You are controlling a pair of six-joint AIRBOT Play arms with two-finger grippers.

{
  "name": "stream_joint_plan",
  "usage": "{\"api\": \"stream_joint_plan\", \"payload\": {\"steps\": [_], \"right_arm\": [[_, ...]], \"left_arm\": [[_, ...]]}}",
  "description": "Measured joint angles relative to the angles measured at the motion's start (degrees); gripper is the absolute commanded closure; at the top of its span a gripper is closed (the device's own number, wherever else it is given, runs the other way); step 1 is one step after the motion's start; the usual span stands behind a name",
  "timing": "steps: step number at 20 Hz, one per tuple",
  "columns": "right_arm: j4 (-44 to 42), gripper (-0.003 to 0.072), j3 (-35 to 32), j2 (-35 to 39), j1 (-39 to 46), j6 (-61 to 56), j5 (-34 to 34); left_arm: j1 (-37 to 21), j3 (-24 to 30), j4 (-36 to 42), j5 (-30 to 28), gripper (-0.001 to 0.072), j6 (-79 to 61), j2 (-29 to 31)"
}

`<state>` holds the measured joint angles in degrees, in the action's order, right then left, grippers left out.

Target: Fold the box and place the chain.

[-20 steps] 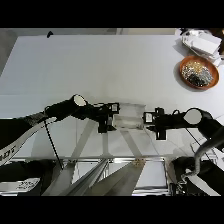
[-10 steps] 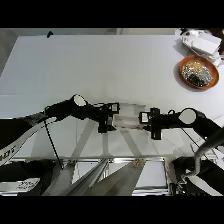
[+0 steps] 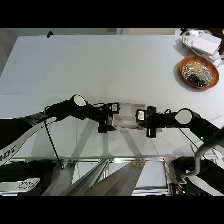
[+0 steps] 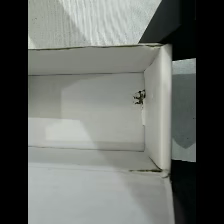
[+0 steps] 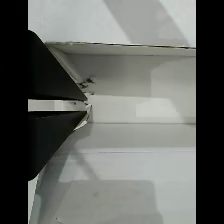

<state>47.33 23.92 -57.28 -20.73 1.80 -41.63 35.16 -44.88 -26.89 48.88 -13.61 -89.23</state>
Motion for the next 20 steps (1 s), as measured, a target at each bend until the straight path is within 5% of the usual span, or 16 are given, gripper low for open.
{"api": "stream_joint_plan", "payload": {"steps": [2, 4, 6, 9, 14, 16, 18, 20], "right_arm": [[-0.70, 0.0617, 0.02, -0.28, -0.04, 0.00, 0.15], [-1.18, 0.0459, 0.02, -0.70, -0.07, 0.00, 0.33], [-1.44, 0.0458, 0.02, -1.16, -0.07, 0.00, 0.35], [-1.55, 0.0345, 0.02, -1.64, -0.07, -0.02, 0.31], [-2.43, 0.0341, 0.00, -1.99, -0.94, -0.04, 0.37], [-2.60, 0.0361, 0.00, -2.14, -1.60, -0.02, 0.44], [-2.64, 0.0679, 0.00, -2.25, -2.12, -0.04, 0.59], [-2.32, 0.0678, 0.00, -1.99, -2.36, -1.16, 0.46]], "left_arm": [[0.00, 0.00, 0.00, 0.00, 0.0573, 0.00, 0.00], [0.02, 0.00, -0.02, 0.00, 0.0573, 0.00, 0.00], [0.02, 0.00, -0.02, 0.00, 0.0573, -0.02, 0.00], [0.02, 0.00, -0.02, 0.00, 0.0573, -0.02, 0.00], [0.02, 0.00, -0.07, 0.00, 0.0573, -0.15, 0.00], [0.02, 0.00, -0.11, 0.00, 0.0573, -0.17, 0.00], [0.02, 0.00, -0.11, 0.00, 0.0573, -0.17, 0.00], [0.02, 0.00, -0.09, 0.00, 0.0573, -0.15, 0.00]]}}
